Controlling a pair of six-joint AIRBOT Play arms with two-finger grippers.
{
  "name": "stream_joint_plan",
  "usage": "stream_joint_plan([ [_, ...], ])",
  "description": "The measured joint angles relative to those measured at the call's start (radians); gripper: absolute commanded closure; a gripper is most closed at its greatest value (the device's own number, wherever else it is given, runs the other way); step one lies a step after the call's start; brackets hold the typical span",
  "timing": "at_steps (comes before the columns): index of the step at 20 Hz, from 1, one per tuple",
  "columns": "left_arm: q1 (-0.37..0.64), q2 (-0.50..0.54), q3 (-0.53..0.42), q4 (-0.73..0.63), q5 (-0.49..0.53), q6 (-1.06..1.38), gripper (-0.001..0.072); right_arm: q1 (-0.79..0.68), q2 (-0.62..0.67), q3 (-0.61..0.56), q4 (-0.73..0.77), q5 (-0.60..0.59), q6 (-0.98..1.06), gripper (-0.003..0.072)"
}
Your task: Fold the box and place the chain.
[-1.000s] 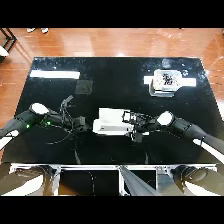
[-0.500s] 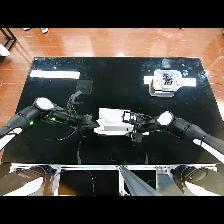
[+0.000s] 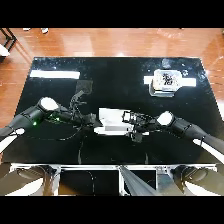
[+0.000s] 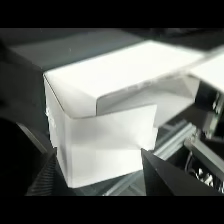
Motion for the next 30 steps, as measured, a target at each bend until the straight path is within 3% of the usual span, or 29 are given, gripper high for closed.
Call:
stream_joint_plan([
  [6, -0.119, 0.005, 0.076, 0.212, 0.067, -0.23, 0.0114, 0.0, 0.0, 0.0, 0.0, 0.0, 0.0, 0.0391],
  [7, -0.134, 0.005, 0.085, 0.241, 0.074, -0.263, 0.0158, 0.0, 0.0, 0.0, 0.0, 0.0, 0.0, 0.0391],
  [9, -0.158, 0.006, 0.096, 0.279, 0.079, -0.312, 0.016, 0.0, 0.0, 0.0, 0.0, 0.0, 0.0, 0.039],
  [30, -0.265, 0.0, 0.109, 0.397, 0.142, -0.544, 0.0159, 0.0, 0.0, 0.0, 0.0, 0.0, 0.0, 0.039],
])
